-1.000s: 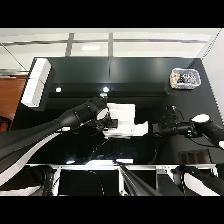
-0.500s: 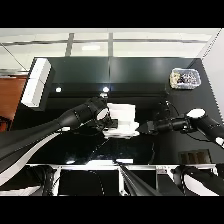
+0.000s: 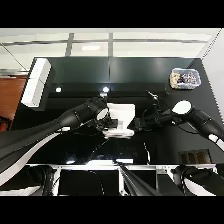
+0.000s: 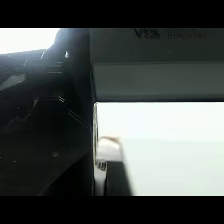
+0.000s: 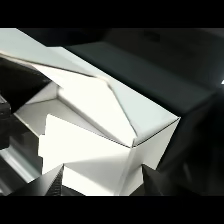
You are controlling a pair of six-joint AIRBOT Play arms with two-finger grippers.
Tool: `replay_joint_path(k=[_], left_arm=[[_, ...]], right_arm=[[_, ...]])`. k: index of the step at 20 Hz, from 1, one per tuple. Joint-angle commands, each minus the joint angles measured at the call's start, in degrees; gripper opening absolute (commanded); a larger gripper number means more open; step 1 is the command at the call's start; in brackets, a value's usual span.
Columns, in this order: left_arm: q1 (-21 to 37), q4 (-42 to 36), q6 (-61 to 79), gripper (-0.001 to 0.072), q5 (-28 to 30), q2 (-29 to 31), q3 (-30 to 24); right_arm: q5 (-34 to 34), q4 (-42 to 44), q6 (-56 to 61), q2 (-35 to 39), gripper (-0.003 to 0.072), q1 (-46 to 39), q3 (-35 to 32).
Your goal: Fold the box and place the chain.
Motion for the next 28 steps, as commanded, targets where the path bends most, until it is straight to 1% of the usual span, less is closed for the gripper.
replay_joint_path(k=[1,3,5,7,9,10,12,13,15,18,21,23,28], left_arm=[[0.0,0.0,0.0,0.0026,0.0,0.0,0.0],[0.0,0.0,0.0,0.0026,0.0,0.0,0.0],[0.0,0.0,0.0,0.0026,0.0,0.0,0.0],[0.0,0.0,0.0,0.0026,0.0,0.0,0.0],[0.0,0.0,0.0,0.0026,0.0,0.0,0.0],[0.0,0.0,0.0,0.0026,0.0,0.0,0.0],[0.0,0.0,0.0,0.0026,0.1,0.0,0.0],[0.0,0.0,0.0,0.0026,0.1,0.0,0.0],[0.0,0.0,0.0,0.0026,0.1,0.0,0.0],[0.0,0.0,0.0,0.0026,0.1,0.0,0.0],[0.0,0.0,0.0,0.0026,0.1,0.0,0.0],[0.0,0.0,0.0,0.0026,0.2,0.0,0.0],[0.0,0.0,0.0,0.0026,0.1,0.0,0.0]], right_arm=[[-3.2,-11.2,11.1,-0.1,0.0522,5.5,3.1],[-4.6,-15.4,16.3,-0.6,0.0522,7.6,4.1],[-4.7,-22.9,23.0,-1.9,0.0521,10.1,5.6],[-3.5,-28.9,29.2,-3.7,0.0521,12.9,7.7],[-1.5,-32.9,33.7,-5.8,0.0518,15.2,10.4],[-1.0,-34.4,35.3,-6.6,0.0391,16.2,11.5],[-0.8,-35.1,38.0,-7.5,0.0387,16.8,12.4],[-0.8,-35.7,39.3,-7.6,0.0351,16.7,12.4],[-0.3,-38.1,42.3,-7.6,0.0351,16.8,12.5],[-0.4,-38.4,42.8,-8.0,0.0351,17.1,12.6],[1.2,-39.5,45.0,-9.9,0.035,18.4,12.8],[3.1,-40.7,46.3,-11.5,0.035,19.8,14.0],[4.8,-43.9,49.7,-13.2,0.035,21.2,17.0]])
